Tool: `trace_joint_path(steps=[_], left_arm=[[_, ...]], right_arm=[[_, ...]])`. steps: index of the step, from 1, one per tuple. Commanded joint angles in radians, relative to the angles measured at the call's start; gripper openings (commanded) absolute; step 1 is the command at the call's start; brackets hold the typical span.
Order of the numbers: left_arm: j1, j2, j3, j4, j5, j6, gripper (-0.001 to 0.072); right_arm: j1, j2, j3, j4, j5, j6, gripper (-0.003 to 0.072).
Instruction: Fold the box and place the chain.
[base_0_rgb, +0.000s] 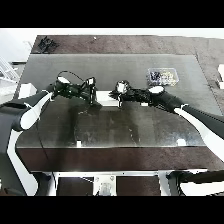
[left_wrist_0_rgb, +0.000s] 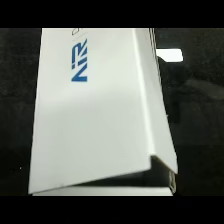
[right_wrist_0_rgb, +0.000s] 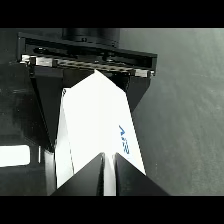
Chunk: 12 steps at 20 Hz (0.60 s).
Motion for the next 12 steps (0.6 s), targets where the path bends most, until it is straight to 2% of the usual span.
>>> trace_joint_path(steps=[1,5,6,7,12], left_arm=[[0.000,0.001,0.000,0.001,0.000,0.001,0.0538],[0.000,0.001,0.000,0.001,-0.001,0.001,0.0538],[0.000,0.001,0.000,0.001,-0.001,0.001,0.0538],[0.000,0.001,0.000,0.001,-0.001,0.001,0.0539],[0.000,0.001,0.000,0.001,-0.001,0.001,0.0538]], right_arm=[[0.001,0.001,0.018,0.008,-0.018,-0.001,0.0076],[0.001,0.001,0.025,0.023,-0.017,-0.002,0.0088],[0.001,0.001,0.026,0.023,-0.017,-0.002,0.0148],[0.001,0.001,0.026,0.023,-0.017,-0.002,0.0174],[0.010,0.001,0.026,0.023,-0.017,-0.002,0.0173]])
